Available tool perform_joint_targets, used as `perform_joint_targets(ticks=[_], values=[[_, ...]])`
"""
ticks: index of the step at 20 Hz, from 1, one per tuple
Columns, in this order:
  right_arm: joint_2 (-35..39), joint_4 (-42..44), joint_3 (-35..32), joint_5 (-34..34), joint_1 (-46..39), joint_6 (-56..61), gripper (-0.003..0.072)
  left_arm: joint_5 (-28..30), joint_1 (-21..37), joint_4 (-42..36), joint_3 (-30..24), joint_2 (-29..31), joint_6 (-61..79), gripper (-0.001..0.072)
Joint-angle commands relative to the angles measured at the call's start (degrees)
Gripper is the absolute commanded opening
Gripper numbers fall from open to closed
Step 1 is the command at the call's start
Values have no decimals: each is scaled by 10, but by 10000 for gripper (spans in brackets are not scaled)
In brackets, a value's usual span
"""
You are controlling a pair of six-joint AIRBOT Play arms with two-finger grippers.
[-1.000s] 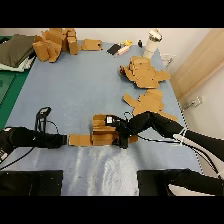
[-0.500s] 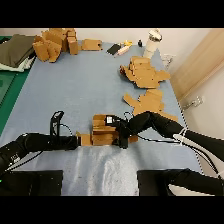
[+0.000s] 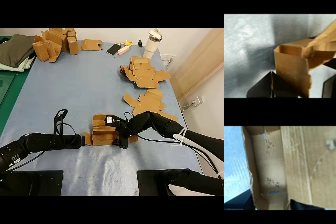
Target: Fold the box.
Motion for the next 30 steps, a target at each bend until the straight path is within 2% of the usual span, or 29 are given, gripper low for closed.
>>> perform_joint_targets(ticks=[1,7,9,12,15,22,23,24,25,30], values=[[0,0,0,0,0,0,503,2,-16,-40,23,-2,61,12],[0,0,0,0,0,0,503,4,-14,-26,43,-40,61,17],[0,0,0,0,0,0,503,8,-13,-22,48,-45,59,259],[0,0,0,0,0,0,503,-3,8,-21,56,-47,59,245],[0,0,0,0,0,0,503,-50,45,-17,76,-47,64,247],[0,0,0,0,0,0,503,-107,46,-21,86,-52,80,248],[0,0,0,0,0,0,503,-114,46,-31,86,-52,95,259],[0,0,0,0,0,0,503,-116,46,-48,86,-52,115,361],[0,0,0,0,0,0,503,-115,46,-64,86,-52,128,421],[0,0,0,0,0,0,503,-112,45,-69,86,-54,137,422]])
